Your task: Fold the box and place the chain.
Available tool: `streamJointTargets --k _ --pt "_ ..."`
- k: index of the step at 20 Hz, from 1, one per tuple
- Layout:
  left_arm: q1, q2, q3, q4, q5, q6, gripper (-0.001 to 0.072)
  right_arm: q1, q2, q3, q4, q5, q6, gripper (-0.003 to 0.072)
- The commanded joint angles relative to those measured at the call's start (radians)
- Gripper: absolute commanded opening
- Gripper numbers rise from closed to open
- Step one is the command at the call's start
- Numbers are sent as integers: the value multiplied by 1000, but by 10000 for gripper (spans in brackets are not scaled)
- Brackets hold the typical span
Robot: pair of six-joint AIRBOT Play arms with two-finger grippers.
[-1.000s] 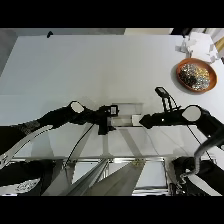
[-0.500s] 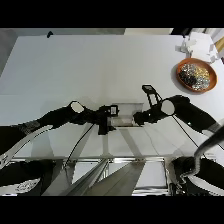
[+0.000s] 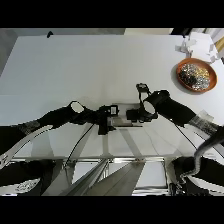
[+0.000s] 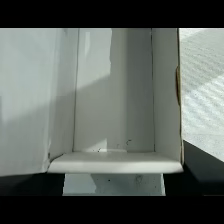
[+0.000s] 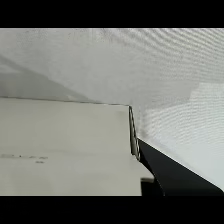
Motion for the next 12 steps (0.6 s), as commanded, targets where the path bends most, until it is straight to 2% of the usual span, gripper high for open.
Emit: streamJointTargets --k 1,3,4,6,9,12 --pt "0 1 0 0 0 0 296 31 -34 8 -38 8 101 392" --pt "0 1 0 0 0 0 296 41 -51 8 -38 19 101 368" --pt "0 1 0 0 0 0 296 42 -55 8 -38 27 100 292" --pt "0 1 0 0 0 0 296 42 -55 8 -42 26 100 193" --pt "0 1 0 0 0 0 296 42 -55 8 -56 27 98 7" --pt "0 1 0 0 0 0 296 42 -55 8 -61 30 92 7"
